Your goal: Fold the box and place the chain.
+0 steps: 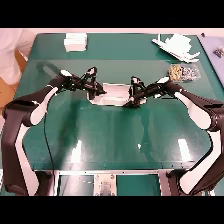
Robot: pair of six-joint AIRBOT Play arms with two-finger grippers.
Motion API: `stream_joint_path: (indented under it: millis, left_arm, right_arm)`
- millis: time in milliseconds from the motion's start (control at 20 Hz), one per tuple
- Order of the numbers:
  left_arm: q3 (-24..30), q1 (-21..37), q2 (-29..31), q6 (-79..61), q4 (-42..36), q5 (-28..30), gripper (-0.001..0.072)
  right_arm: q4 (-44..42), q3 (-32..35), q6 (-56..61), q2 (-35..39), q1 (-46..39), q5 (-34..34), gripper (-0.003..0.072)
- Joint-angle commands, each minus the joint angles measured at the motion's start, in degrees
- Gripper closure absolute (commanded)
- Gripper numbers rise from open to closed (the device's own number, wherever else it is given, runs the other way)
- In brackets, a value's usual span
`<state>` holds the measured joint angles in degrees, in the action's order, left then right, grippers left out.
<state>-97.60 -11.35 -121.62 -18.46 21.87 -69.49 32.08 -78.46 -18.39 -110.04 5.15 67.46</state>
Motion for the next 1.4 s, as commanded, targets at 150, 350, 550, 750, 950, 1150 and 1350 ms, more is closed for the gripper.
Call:
stream_joint_path:
  millis: [150,350,550,750,950,1150,1350]
  left_arm:
    - [0.0,0.04,0.0,0.0,0.0,0.0,0.0685]
    - [0.0,0.04,0.0,0.0,0.0,0.0,0.0685]
    - [0.0,0.04,0.0,0.0,0.0,0.0,0.0685]
    - [0.0,0.04,0.0,0.0,0.0,0.02,0.0685]
    - [-0.02,0.04,0.0,0.0,0.0,0.02,0.0685]
    - [0.0,0.04,0.0,0.0,0.0,-0.07,0.0685]
    - [-0.02,0.04,0.0,-0.02,-0.31,0.09,0.0685]
  right_arm:
    - [0.31,-0.04,-1.42,-0.28,0.0,-0.98,0.0]
    - [-0.15,-0.04,-2.58,-0.31,0.0,-0.98,0.0065]
    - [-0.17,-0.04,-2.71,-0.31,0.0,-0.96,0.0064]
    - [-0.15,-0.04,-2.69,-0.28,0.0,-0.9,0.0064]
    - [-0.13,-0.02,-2.69,-0.28,0.0,-0.92,0.0064]
    - [-0.13,-0.02,-2.69,-0.28,0.0,-0.92,0.0064]
    - [-0.13,-0.02,-2.69,-0.28,0.02,-0.92,0.0064]
